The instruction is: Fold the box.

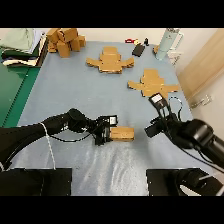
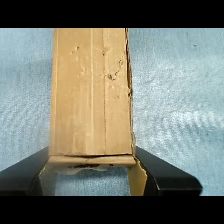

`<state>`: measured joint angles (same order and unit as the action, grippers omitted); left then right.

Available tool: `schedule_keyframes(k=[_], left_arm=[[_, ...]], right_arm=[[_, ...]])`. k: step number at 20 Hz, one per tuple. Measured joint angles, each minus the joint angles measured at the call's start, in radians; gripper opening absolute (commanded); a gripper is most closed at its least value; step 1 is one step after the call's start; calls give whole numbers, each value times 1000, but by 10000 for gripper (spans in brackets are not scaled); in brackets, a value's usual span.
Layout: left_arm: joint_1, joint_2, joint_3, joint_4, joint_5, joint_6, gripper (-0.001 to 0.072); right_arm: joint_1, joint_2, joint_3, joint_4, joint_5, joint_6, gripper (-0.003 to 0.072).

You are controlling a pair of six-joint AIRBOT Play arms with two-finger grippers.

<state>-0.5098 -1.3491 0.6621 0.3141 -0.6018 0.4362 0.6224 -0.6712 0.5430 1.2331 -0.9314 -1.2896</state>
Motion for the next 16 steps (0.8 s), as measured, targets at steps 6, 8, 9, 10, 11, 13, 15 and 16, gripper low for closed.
schedule_keyframes(k=[6,8,9,10,11,13,15,16], left_arm=[[0,0,1,0,0,0,542],[0,1,1,1,0,-4,543],[0,7,1,2,0,-19,543],[0,19,1,4,1,-45,543],[2,40,1,18,1,-87,543],[18,97,1,87,-2,-207,543],[59,157,1,204,-3,-362,543],[89,181,1,257,2,-439,543]], right_arm=[[-139,-230,154,206,-181,100,5],[-155,-285,179,237,-176,138,5],[-158,-303,187,247,-167,156,5],[-161,-319,192,261,-157,172,5],[-163,-329,196,266,-152,183,5],[-166,-343,201,275,-145,200,5],[-167,-349,204,280,-140,208,5],[-168,-351,204,285,-138,210,5]])
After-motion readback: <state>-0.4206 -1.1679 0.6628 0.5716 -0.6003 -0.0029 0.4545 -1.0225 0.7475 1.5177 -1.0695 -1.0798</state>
